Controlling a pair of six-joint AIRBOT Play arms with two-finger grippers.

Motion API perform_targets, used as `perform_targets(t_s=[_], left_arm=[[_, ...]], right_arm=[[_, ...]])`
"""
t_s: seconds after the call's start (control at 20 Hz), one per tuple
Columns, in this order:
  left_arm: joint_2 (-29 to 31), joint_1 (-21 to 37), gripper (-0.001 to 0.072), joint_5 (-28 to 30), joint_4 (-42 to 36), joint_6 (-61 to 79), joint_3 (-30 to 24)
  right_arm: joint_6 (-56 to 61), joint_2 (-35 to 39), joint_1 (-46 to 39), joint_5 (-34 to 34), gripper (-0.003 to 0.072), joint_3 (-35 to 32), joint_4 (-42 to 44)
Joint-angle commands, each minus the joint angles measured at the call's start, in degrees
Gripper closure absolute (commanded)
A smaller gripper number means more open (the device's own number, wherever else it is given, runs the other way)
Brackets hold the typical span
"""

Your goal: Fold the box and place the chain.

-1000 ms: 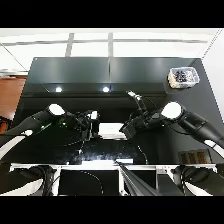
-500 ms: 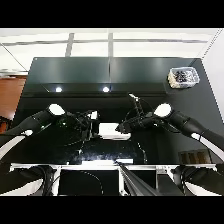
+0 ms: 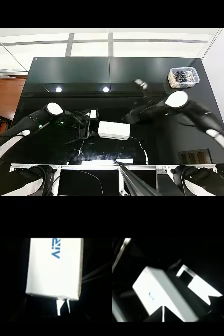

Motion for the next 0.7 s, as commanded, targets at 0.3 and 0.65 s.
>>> perform_targets(t_s=[0.3,0.65], left_arm=[[12.2,-0.1,-0.0003,-1.6,0.7,-8.5,0.8],[3.2,-11.0,-0.0001,4.0,0.0,-12.6,7.5]], right_arm=[[3.5,12.5,-17.2,6.3,0.0646,3.1,-9.8],[5.6,12.5,-17.4,2.7,0.0646,3.1,-13.1]])
